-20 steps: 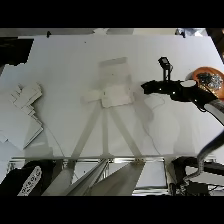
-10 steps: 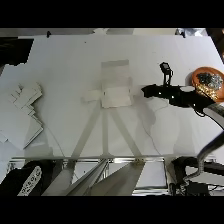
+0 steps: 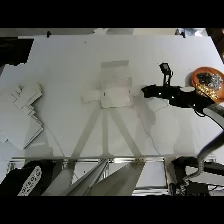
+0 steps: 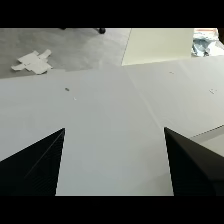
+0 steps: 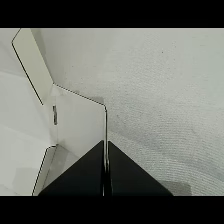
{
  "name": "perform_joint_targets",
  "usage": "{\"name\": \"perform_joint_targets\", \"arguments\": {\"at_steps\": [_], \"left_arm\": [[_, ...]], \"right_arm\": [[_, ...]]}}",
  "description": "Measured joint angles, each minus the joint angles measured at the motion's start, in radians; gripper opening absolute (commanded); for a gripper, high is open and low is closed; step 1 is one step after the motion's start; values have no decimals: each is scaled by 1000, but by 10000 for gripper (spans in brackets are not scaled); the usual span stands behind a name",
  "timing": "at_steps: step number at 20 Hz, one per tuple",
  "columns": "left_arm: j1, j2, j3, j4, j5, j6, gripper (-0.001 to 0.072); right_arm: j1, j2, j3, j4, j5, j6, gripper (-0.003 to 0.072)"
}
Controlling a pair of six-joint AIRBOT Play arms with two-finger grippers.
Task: Fold the box and place the chain.
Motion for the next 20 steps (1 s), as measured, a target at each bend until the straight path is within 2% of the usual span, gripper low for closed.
{"name": "perform_joint_targets", "arguments": {"at_steps": [8, 12, 16, 20], "left_arm": [[0, -1, 0, -38, -8, -9, 696], [-31, -65, 1, -46, -18, -16, 696], [-112, -264, 61, -31, -87, -16, 697], [-212, -564, 251, 19, -249, -7, 698]], "right_arm": [[0, 0, 0, 0, 1, 0, 11], [0, 0, 0, 0, 1, 0, 11], [0, 0, 0, 0, 1, 0, 11], [0, 0, 0, 0, 1, 0, 11]]}}
